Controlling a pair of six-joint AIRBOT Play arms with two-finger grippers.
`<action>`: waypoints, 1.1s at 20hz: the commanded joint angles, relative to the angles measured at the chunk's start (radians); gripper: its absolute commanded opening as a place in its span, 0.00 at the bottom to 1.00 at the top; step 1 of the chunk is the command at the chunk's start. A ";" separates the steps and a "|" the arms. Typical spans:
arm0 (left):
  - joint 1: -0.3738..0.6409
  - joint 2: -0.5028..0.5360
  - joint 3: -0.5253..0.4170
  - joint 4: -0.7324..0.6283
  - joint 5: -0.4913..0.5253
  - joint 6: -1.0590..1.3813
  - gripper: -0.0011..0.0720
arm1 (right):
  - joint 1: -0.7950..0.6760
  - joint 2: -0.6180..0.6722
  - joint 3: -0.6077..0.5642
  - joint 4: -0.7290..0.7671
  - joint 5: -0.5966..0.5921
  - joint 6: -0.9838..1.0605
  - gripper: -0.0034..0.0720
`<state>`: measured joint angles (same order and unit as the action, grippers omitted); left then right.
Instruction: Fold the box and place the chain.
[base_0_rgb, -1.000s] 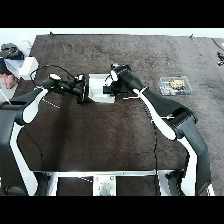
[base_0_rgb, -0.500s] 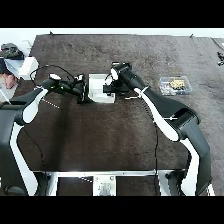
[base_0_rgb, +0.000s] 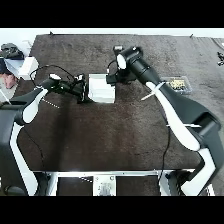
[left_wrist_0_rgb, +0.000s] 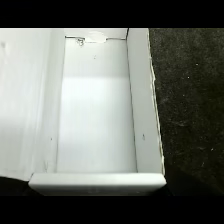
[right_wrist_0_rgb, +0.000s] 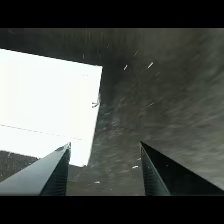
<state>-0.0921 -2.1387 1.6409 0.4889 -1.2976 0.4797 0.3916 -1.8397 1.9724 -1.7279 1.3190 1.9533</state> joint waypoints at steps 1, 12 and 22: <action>0.000 0.000 0.000 0.000 0.000 0.000 0.57 | -0.005 0.150 -0.082 -0.127 -0.137 -0.070 0.63; 0.000 0.000 0.000 0.000 0.000 0.000 0.57 | -0.563 0.430 -0.681 0.182 -0.518 -0.346 0.48; 0.000 0.000 0.000 0.000 0.000 0.000 0.57 | -0.746 0.095 -0.438 0.259 -0.330 -0.538 0.41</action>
